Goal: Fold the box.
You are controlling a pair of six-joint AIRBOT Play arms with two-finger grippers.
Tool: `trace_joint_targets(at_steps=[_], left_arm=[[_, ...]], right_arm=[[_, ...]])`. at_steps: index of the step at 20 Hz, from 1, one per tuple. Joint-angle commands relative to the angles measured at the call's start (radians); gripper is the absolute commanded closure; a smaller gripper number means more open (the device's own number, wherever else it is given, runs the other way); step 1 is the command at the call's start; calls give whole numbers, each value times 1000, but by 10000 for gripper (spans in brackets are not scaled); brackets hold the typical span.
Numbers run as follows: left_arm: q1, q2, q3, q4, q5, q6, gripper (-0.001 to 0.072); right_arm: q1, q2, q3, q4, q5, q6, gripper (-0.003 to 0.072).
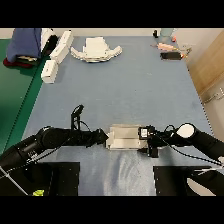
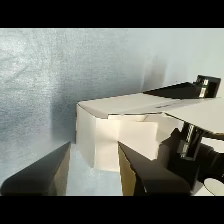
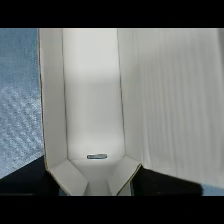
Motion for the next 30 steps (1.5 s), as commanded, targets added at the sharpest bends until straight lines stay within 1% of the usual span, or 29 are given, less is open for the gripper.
trace_joint_targets(at_steps=[1,4,10,15,17,19,20,23,24,26,27,30], left_arm=[[0,0,0,-14,14,1,255],[0,-3,0,-55,14,2,253],[0,-4,0,-51,49,1,254],[0,-18,2,-50,-13,-54,258],[-14,-54,23,-38,-31,-63,267],[-63,-111,67,-2,-30,-85,268],[-90,-144,92,37,-31,-123,268],[-154,-239,155,206,-34,-318,268],[-167,-262,172,230,-36,-341,268],[-180,-303,208,248,-60,-341,268],[-181,-318,225,252,-70,-341,287],[-181,-347,268,296,-112,-380,288]], right_arm=[[0,0,0,0,0,0,102],[0,0,0,0,0,0,102],[0,0,0,0,0,0,102],[0,0,0,0,0,0,102],[0,0,0,0,0,0,102],[0,0,0,0,0,0,103],[0,0,0,0,0,0,103],[0,0,0,1,0,0,102],[0,0,0,0,0,0,103],[0,0,0,0,0,0,102],[0,0,0,0,0,0,102],[0,0,0,0,0,0,102]])
